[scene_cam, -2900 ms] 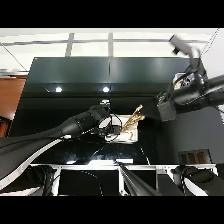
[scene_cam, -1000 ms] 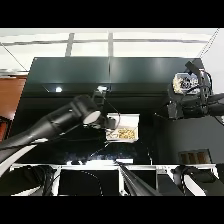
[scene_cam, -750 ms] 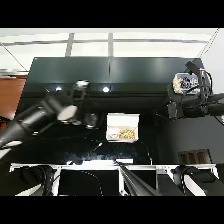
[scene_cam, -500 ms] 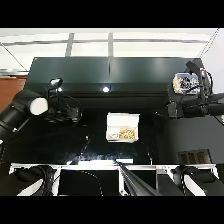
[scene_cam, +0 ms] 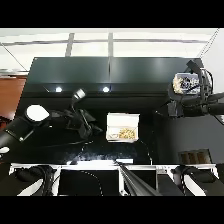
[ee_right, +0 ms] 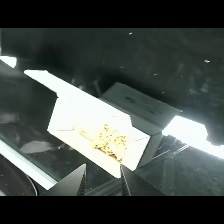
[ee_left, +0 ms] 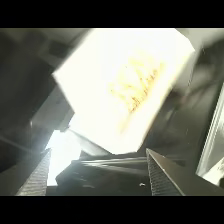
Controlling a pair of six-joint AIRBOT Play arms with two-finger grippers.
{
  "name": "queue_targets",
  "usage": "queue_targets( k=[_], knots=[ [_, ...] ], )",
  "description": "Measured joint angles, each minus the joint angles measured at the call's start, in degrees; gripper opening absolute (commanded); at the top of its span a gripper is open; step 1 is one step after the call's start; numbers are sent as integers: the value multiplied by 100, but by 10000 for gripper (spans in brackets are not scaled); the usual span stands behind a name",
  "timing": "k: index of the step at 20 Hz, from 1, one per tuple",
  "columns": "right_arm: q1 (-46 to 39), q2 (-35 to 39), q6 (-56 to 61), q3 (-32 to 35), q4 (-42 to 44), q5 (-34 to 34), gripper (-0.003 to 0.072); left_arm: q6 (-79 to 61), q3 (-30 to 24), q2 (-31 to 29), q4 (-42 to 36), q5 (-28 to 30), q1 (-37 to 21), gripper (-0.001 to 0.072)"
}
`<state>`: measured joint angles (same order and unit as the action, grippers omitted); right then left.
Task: Fold the box and place the chain.
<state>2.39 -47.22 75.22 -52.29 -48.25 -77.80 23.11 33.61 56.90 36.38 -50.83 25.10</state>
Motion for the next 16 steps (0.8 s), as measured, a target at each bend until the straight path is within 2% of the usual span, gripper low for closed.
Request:
queue_targets(
  k=[3, 5, 12, 16],
  knots=[
    [0, -2, 0, 0, -90, 52, 247, -1233, 35, 264, 46, 374, 468, 717],
    [0, 0, 0, 0, -125, 66, 247, -1858, 116, 595, 59, 313, 575, 716],
    [0, 0, 0, 0, -151, 59, 247, -2863, 227, 1427, 20, 13, 120, 716],
    [0, -2, 0, 0, -151, 76, 247, -3222, 236, 1700, -455, 50, 205, 716]
  ],
)
